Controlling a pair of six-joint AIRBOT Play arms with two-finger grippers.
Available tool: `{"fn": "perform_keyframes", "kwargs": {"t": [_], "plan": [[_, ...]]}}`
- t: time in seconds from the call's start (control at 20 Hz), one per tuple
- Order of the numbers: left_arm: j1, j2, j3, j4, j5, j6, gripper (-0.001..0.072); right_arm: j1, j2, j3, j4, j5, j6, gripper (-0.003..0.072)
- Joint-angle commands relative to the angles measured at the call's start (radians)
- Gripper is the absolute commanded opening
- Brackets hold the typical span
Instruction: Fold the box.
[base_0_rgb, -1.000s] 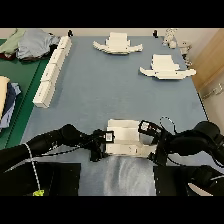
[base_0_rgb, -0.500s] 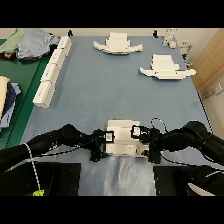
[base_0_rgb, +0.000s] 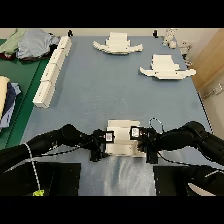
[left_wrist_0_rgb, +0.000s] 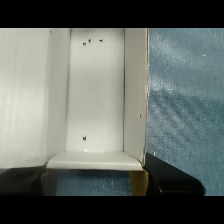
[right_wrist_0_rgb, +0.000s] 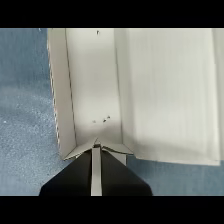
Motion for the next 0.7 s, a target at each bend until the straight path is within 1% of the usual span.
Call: {"fn": "perform_keyframes", "kwargs": {"t": [0.0, 0.05, 0.1, 0.15, 0.2, 0.25, 0.5, 0.55, 0.6, 0.65], "plan": [[0.0, 0.001, 0.001, 0.0, 0.0, 0.0, 0.0513, 0.001, -0.003, -0.001, 0.04, 0.035, -0.045, 0.0083], [0.0, 0.001, 0.001, 0.0, 0.0, 0.0, 0.0513, 0.001, -0.011, -0.001, 0.058, 0.041, -0.058, 0.0098], [0.0, 0.001, 0.001, 0.0, 0.0, 0.0, 0.0513, 0.001, -0.023, -0.001, 0.071, 0.041, -0.063, 0.0206], [0.0, 0.001, 0.001, 0.0, 0.0, 0.0, 0.0513, 0.001, -0.037, -0.001, 0.085, 0.042, -0.072, 0.045], [0.0, 0.001, 0.001, 0.0, 0.0, 0.0, 0.0513, 0.001, -0.049, -0.001, 0.097, 0.042, -0.083, 0.0588], [0.0, 0.001, 0.001, 0.0, 0.0, 0.0, 0.0513, 0.001, -0.056, -0.001, 0.102, 0.043, -0.089, 0.0609], [0.0, 0.001, 0.001, 0.0, 0.0, 0.0, 0.0513, 0.001, -0.058, -0.001, 0.101, 0.038, -0.084, 0.0609], [0.0, 0.001, 0.001, 0.0, 0.0, 0.0, 0.0513, 0.001, -0.053, 0.0, 0.098, 0.028, -0.065, 0.059], [0.0, 0.001, 0.001, 0.0, 0.0, 0.0, 0.0513, 0.0, -0.046, 0.008, 0.081, 0.003, -0.003, 0.0533], [0.0, 0.001, 0.001, 0.0, 0.0, 0.0, 0.0513, -0.001, -0.034, 0.027, 0.026, -0.047, 0.104, 0.0384]]}}
